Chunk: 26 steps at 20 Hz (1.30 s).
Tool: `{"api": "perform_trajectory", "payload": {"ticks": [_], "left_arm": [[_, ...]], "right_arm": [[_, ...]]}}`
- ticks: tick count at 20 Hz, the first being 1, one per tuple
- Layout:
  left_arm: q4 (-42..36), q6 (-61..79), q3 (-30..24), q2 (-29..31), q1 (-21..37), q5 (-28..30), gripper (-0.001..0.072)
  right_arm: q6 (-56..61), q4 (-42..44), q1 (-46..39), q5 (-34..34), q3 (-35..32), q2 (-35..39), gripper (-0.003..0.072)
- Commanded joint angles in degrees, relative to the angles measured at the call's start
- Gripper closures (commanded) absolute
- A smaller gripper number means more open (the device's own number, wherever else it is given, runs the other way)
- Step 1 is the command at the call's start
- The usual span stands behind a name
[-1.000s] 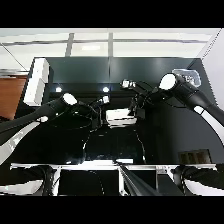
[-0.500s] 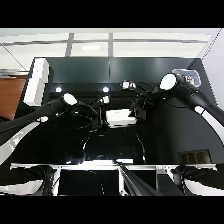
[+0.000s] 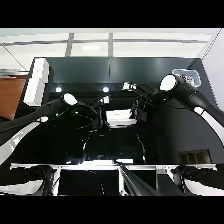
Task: Fold the box and place the chain.
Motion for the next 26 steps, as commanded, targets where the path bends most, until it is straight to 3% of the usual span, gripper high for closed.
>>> {"api": "perform_trajectory", "payload": {"ticks": [1,5,7,9,10,11,15,17,23,26], "left_arm": [[-0.02,-0.09,0.07,0.02,0.02,0.07,0.0359],[0.00,-0.07,0.07,0.02,0.02,0.15,0.0359],[0.00,-0.07,0.07,0.02,0.02,0.26,0.0359],[0.00,-0.09,0.07,0.02,0.02,0.26,0.0358],[0.00,-0.09,0.07,0.00,0.02,0.26,0.0358],[-0.02,-0.09,0.07,0.00,0.02,0.26,0.0359],[0.00,-0.07,0.07,0.00,0.02,0.26,0.0359],[0.00,-0.07,0.07,0.00,0.02,0.28,0.0358],[0.00,-0.07,0.07,0.00,0.02,0.28,0.0358],[0.00,-0.09,0.07,0.00,0.02,0.28,0.0358]], "right_arm": [[1.31,-0.22,0.00,0.13,-0.70,0.04,0.0389],[11.34,0.00,-2.56,2.29,-0.50,3.89,0.0379],[26.10,0.07,-5.42,6.80,-0.59,6.21,0.0379],[30.12,2.89,-7.96,11.96,-2.99,6.78,0.0382],[29.68,6.97,-8.92,11.87,-5.55,6.78,0.0457],[28.55,11.41,-9.62,10.40,-8.35,6.78,0.0664],[24.81,31.04,-9.92,2.43,-15.56,6.73,0.0669],[24.83,36.44,-8.61,-3.89,-16.94,6.43,0.0669],[27.78,31.87,-6.19,-15.56,-17.14,2.01,0.0668],[28.13,30.77,-6.16,-14.80,-17.14,0.52,0.0669]]}}
